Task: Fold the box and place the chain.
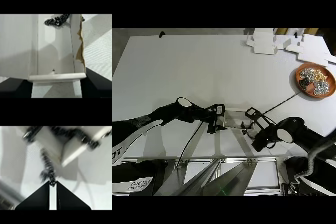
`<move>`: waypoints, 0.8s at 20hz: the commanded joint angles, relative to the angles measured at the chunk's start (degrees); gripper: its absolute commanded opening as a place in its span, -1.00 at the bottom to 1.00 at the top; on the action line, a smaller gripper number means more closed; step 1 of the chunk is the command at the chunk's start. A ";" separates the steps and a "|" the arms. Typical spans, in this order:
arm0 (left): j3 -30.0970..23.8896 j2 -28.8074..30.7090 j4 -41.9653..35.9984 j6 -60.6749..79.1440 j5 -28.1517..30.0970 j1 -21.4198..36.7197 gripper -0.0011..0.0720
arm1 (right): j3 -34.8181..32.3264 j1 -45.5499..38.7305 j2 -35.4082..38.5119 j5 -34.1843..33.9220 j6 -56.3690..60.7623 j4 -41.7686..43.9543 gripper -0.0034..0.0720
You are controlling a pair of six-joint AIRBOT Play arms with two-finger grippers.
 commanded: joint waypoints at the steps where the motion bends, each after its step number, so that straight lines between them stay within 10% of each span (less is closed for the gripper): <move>1: 0.02 0.02 0.02 0.02 0.02 0.02 -0.87 | 0.02 0.02 5.77 2.75 -0.02 -0.11 -0.88; 9: 0.02 0.02 0.02 0.00 0.00 0.02 -0.87 | 13.90 -0.02 13.14 12.02 -3.54 -0.37 -0.88; 16: 0.02 0.02 0.02 0.00 0.02 0.02 -0.87 | 27.58 -0.02 4.87 5.64 -6.10 0.81 -0.88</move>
